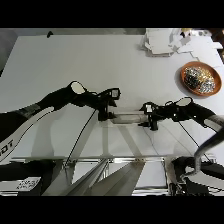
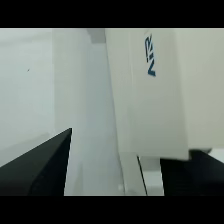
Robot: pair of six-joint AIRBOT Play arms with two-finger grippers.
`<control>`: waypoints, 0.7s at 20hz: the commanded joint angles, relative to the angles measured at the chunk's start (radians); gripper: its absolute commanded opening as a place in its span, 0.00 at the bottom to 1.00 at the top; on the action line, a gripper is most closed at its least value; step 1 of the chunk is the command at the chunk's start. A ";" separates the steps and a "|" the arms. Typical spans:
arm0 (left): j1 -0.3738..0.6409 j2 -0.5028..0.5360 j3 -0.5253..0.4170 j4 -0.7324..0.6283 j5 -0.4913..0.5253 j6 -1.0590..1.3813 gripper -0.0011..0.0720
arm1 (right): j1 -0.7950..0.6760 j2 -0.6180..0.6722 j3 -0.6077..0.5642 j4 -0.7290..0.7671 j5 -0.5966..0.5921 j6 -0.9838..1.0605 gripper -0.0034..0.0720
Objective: Fold the box and place the chain.
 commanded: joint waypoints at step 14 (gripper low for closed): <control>-0.251 0.219 0.001 0.300 -0.107 -0.358 0.02 | 0.000 0.000 0.000 0.001 0.000 0.000 0.63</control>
